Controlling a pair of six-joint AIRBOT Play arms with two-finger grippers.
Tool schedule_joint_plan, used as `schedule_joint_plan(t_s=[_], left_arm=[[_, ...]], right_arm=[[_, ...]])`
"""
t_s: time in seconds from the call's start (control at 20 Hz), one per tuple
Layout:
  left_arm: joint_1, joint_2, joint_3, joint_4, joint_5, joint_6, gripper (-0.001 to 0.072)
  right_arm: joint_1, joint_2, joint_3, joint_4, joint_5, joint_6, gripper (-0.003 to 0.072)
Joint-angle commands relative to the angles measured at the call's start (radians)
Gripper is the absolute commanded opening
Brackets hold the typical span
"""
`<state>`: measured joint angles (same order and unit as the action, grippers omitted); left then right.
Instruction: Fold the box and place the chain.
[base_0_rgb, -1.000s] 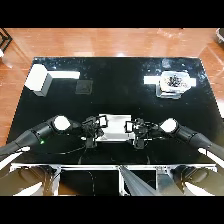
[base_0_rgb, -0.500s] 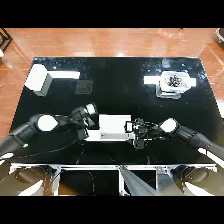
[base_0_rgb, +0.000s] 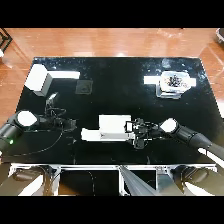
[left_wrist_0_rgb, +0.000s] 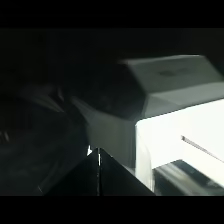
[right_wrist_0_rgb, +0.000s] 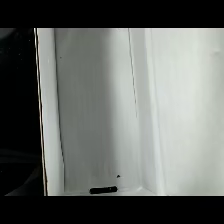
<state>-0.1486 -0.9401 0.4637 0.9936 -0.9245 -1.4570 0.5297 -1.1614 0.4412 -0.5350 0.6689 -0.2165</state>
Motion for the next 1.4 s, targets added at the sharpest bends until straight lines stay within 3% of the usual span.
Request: schedule_joint_plan(t_s=[0.0, 0.4, 0.55, 0.8, 0.95, 1.0, 1.15, 1.35], left_arm=[[-0.002, -0.085, -0.043, -0.072, 0.016, -0.122, 0.0019], [-0.093, -0.211, -0.043, -0.162, 0.068, -0.015, 0.0018], [-0.166, -0.211, -0.041, -0.23, 0.087, 0.008, 0.0018], [-0.179, -0.183, -0.026, -0.272, 0.031, 0.063, 0.0037], [-0.18, -0.132, 0.0, -0.269, -0.006, 0.061, 0.0372], [-0.18, -0.117, 0.005, -0.27, -0.016, 0.059, 0.0449], [-0.18, -0.089, 0.021, -0.281, -0.041, 0.055, 0.0556], [-0.182, -0.087, 0.026, -0.344, -0.054, 0.063, 0.0564]], right_arm=[[0.001, -0.001, 0.0, 0.0, 0.0, 0.0, 0.0357], [0.001, -0.001, 0.0, 0.0, 0.0, 0.0, 0.0357], [0.001, -0.001, 0.0, 0.0, 0.0, 0.0, 0.0357], [0.001, -0.001, 0.0, 0.0, 0.0, 0.0, 0.0357], [0.001, -0.001, 0.0, 0.0, 0.0, 0.0, 0.0356], [0.001, -0.001, 0.0, 0.0, 0.0, 0.0, 0.0357], [0.001, -0.001, 0.0, 0.0, 0.0, 0.0, 0.0356], [0.001, -0.001, 0.0, 0.0, 0.0, 0.0, 0.0357]])
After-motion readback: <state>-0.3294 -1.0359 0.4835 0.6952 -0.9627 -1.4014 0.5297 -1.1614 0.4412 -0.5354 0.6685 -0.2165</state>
